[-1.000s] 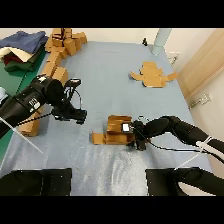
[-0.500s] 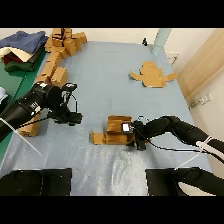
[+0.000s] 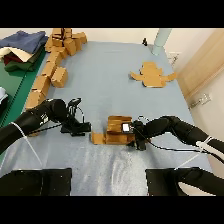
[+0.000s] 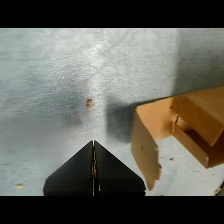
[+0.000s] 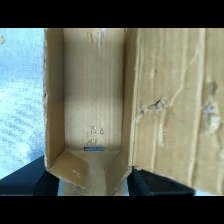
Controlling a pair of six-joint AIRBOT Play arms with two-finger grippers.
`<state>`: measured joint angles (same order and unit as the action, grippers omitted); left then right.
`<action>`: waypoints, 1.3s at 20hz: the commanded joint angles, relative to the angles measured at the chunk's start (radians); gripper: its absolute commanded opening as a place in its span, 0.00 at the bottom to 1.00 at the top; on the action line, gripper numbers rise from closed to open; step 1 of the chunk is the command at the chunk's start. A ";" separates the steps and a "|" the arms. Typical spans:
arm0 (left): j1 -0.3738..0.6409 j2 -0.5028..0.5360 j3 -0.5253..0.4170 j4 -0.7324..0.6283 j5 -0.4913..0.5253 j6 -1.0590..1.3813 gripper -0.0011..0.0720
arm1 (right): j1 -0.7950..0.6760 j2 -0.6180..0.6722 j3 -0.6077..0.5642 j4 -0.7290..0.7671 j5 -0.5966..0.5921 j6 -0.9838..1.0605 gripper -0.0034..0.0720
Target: Fold the box.
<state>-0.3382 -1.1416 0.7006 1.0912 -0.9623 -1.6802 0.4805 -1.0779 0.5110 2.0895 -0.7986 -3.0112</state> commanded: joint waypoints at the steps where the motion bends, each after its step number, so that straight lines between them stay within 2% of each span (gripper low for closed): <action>1: -0.041 -0.006 -0.029 -0.086 0.061 0.026 0.03 | 0.000 0.001 0.001 0.000 0.000 0.000 0.71; 5: -0.113 -0.006 -0.029 -0.084 0.126 0.015 0.03 | 0.000 0.001 0.001 0.000 0.000 0.000 0.71; 15: -0.117 -0.007 -0.054 -0.090 0.141 0.012 0.03 | 0.000 0.001 0.001 0.000 0.000 0.000 0.71; 19: -0.142 -0.005 -0.072 -0.139 0.148 0.016 0.03 | 0.000 0.001 0.001 0.000 0.000 0.000 0.71; 26: -0.167 -0.005 -0.021 -0.311 0.137 0.093 0.03 | 0.000 0.001 0.001 0.000 0.000 0.000 0.71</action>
<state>-0.4995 -1.1473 0.6621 0.8497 -0.8169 -1.6146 0.4805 -1.0779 0.5110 2.0895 -0.7986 -3.0112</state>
